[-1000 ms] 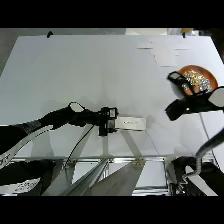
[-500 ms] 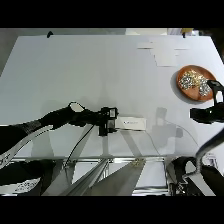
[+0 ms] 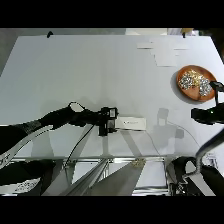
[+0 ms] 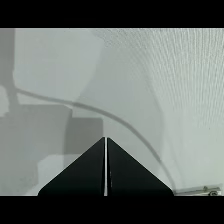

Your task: Fold the box and place the chain.

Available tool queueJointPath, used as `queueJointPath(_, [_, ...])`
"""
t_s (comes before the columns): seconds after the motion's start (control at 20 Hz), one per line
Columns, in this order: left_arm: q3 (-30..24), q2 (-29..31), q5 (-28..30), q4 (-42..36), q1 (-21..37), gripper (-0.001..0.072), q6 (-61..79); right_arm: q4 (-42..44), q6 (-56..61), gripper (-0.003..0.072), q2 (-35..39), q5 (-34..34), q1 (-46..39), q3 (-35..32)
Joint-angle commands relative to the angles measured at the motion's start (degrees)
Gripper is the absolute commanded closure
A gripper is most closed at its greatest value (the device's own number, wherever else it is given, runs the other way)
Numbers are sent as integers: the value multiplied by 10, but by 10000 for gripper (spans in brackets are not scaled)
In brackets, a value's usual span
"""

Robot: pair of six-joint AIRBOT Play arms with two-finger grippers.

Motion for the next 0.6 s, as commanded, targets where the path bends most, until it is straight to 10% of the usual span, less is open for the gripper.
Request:
queueJointPath(0.0, [0,0,0,0,0,505,0,0,0,667,0,0,0,0])
queueJointPath(0.15, [0,1,1,0,0,526,0,0,0,667,0,0,0,0])
queueJointPath(0.25, [0,11,1,9,8,707,0,0,0,667,0,0,0,0])
queueJointPath(0.55, [0,145,58,14,107,707,-114,0,0,667,0,0,0,0])
